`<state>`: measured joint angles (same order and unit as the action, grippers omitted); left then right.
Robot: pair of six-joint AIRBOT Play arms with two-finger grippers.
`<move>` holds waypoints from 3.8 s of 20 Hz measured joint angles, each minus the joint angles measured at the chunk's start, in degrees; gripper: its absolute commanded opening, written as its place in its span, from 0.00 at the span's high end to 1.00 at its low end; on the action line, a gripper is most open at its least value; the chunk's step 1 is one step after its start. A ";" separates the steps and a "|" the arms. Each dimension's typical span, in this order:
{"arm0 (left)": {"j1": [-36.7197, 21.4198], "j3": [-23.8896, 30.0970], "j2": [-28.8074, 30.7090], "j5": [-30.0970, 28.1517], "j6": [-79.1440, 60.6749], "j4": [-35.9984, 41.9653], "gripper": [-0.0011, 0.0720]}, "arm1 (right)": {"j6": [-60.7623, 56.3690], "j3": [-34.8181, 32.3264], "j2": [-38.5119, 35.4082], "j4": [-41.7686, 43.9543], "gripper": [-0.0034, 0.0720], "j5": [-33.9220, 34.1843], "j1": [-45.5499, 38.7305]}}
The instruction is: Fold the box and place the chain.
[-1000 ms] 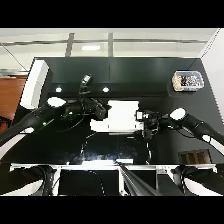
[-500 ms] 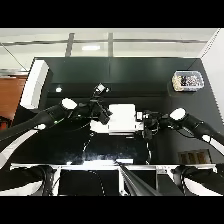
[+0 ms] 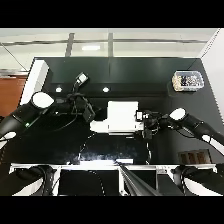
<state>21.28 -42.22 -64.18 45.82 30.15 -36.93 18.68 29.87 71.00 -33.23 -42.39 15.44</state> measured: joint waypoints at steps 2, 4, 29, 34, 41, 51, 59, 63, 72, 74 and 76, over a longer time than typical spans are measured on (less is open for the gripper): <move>-0.17 1.60 0.72 1.95 -0.90 -0.63 0.22 | -0.04 0.00 0.00 0.00 0.70 0.00 0.00; 1.11 2.80 0.50 2.21 -2.99 -2.47 0.00 | -0.09 0.00 0.00 0.00 0.70 0.00 0.00; 13.22 4.17 -10.51 -10.21 -16.68 4.26 0.69 | -0.26 0.00 0.00 0.00 0.70 -0.04 0.00; 13.27 4.17 -13.35 -9.75 -16.87 9.44 0.44 | -0.26 0.00 0.00 0.00 0.70 -0.02 0.00; 13.14 4.17 -13.16 -8.92 -16.87 9.29 0.95 | -0.24 0.00 0.00 0.00 0.70 0.00 0.00; -0.57 5.44 5.64 -1.88 26.71 -24.24 0.95 | -0.24 0.00 0.00 0.02 0.70 -0.04 0.09; -10.51 11.02 -3.63 4.33 47.28 -9.46 0.95 | -0.24 0.00 0.00 -0.02 0.70 -0.76 0.35; -9.49 11.50 -10.67 5.77 41.77 2.62 0.95 | -0.22 0.00 0.00 -0.02 0.70 -0.85 0.35; -6.82 10.54 -14.38 9.29 25.16 20.72 0.41 | -0.22 0.00 0.00 -0.02 0.70 -0.87 0.35; -7.96 9.70 -14.53 11.10 23.58 22.23 0.16 | -0.22 0.00 0.00 -0.02 0.70 -0.87 0.35; -9.25 8.92 -14.58 13.57 22.64 22.93 0.04 | -0.22 0.00 0.00 -0.02 0.70 -0.87 0.35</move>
<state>12.03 -33.30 -78.76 59.40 52.80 -14.00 18.46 29.87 71.00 -33.26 -43.27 15.79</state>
